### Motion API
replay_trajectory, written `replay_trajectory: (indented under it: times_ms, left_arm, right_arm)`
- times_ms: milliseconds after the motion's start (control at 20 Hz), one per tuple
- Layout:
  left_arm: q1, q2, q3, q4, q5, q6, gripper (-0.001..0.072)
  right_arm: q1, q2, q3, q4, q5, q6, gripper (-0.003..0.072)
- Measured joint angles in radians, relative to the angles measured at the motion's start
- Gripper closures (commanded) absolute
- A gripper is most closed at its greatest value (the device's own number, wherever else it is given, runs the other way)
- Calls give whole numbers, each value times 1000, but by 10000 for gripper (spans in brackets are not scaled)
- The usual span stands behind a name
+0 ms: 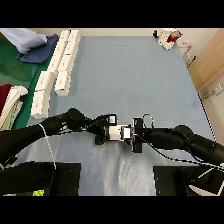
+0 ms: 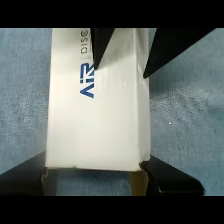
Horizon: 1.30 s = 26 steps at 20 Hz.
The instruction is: Fold the box.
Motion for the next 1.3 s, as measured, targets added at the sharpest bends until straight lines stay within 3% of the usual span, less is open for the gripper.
replay_trajectory:
  times_ms: [700,1300]
  left_arm:
    - [0,0,0,1,-1,0,250]
    - [0,0,0,0,-2,0,250]
  right_arm:
    - [1,68,-1,-51,52,0,378]
    - [2,12,-1,-43,57,0,405]
